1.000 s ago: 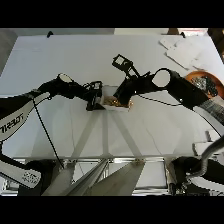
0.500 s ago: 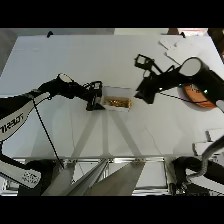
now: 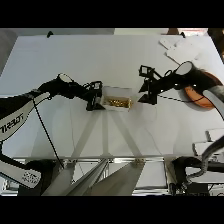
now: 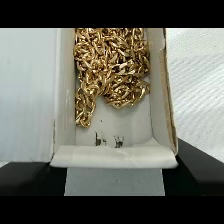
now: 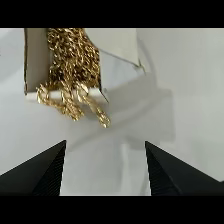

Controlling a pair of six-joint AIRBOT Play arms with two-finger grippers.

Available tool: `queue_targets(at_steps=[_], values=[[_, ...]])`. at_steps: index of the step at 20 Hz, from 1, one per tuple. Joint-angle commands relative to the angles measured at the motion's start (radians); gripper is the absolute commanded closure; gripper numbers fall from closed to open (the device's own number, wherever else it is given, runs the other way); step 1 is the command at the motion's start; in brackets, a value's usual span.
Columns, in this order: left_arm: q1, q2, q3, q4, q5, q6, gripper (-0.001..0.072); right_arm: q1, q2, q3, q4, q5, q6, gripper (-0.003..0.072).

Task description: Fold the box and place the chain.

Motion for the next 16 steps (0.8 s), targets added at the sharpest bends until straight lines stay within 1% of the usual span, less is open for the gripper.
queue_targets(at_steps=[1, 4, 7, 8, 10, 11, 13, 14, 15, 16], values=[[0.0, 0.0, 0.0, 0.0, 0.0, 0.0, 0.0333, 0.027, -0.083, 0.0, 0.081, -0.001, -0.154, 0.0148], [0.0, 0.0, 0.0, 0.0, 0.0, 0.0, 0.0333, 0.043, -0.1, 0.0, 0.089, -0.001, -0.155, 0.0151], [0.0, 0.0, 0.0, 0.0, 0.0, 0.0, 0.0333, 0.045, -0.1, 0.0, 0.129, -0.002, -0.155, 0.0158], [0.0, 0.0, 0.0, 0.0, 0.0, 0.0, 0.0333, 0.045, -0.1, 0.0, 0.13, 0.001, -0.155, 0.0204], [0.0, 0.0, 0.0, 0.0, 0.0, 0.0, 0.0333, 0.045, -0.1, 0.0, 0.128, 0.018, -0.155, 0.0413], [0.0, 0.0, 0.0, 0.0, 0.0, 0.0, 0.0333, 0.045, -0.1, 0.0, 0.124, 0.026, -0.155, 0.0465], [0.0, 0.0, 0.0, 0.0, 0.0, 0.0, 0.0333, 0.045, -0.1, 0.0, 0.117, 0.028, -0.154, 0.0471], [0.0, 0.0, 0.0, 0.0, 0.0, 0.0, 0.0333, 0.045, -0.1, 0.0, 0.116, 0.029, -0.154, 0.051], [0.0, 0.0, 0.0, 0.0, 0.0, 0.0, 0.0333, 0.045, -0.1, 0.0, 0.113, 0.029, -0.154, 0.0534], [0.0, 0.0, 0.0, 0.0, 0.0, 0.0, 0.0333, 0.045, -0.1, 0.0, 0.109, 0.029, -0.154, 0.0534]])
